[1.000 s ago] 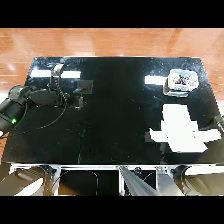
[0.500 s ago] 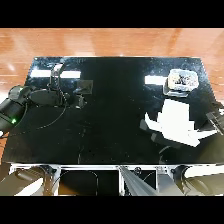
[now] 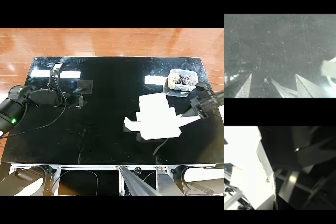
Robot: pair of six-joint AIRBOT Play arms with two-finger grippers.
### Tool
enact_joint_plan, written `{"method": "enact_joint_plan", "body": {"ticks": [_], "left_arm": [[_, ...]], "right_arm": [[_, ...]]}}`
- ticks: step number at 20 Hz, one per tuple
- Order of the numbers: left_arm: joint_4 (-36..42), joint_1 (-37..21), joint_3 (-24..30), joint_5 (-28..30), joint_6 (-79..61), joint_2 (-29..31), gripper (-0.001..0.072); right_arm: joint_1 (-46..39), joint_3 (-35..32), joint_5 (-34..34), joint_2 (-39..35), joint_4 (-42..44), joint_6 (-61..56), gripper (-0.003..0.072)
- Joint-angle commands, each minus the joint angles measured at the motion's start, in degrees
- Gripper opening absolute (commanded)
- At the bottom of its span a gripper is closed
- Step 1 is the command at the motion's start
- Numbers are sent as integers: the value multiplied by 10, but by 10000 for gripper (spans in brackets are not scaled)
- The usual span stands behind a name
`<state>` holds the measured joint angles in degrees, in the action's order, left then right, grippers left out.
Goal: Fold the box and place the chain.
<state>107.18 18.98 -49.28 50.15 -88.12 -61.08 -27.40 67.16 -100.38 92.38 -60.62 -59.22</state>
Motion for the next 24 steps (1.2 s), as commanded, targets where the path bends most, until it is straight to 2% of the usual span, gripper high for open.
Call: {"method": "enact_joint_plan", "body": {"ticks": [1,4,6,8,10,12,14,15,16,18,20,22,24], "left_arm": [[-6,-2,0,-24,-1,-3,621],[-4,-8,0,-49,1,-12,616],[-4,-9,0,-55,5,-18,615],[-1,-8,0,-45,5,-26,616],[51,-8,0,-7,-11,-34,616],[92,-4,0,49,-92,-45,615],[97,-21,0,69,-111,-65,616],[136,-39,0,73,-145,-78,616],[208,-59,0,89,-219,-93,616],[353,-91,0,153,-397,-132,616],[435,-102,-1,216,-514,-174,615],[443,-86,-10,251,-559,-215,615],[443,-61,-18,256,-585,-249,615]], "right_arm": [[96,-16,48,-24,88,5,29],[205,-82,179,-90,116,6,29],[279,-148,281,-168,109,6,29],[334,-233,391,-260,109,5,29],[376,-322,465,-347,111,-6,29],[404,-382,483,-402,110,-17,29],[423,-414,501,-419,110,-28,29],[432,-422,501,-419,110,-28,29],[439,-424,500,-419,110,-28,29],[450,-424,500,-419,111,-28,28],[450,-424,497,-419,113,-28,28],[450,-424,497,-419,114,-28,28],[450,-424,497,-419,120,-28,28]]}}
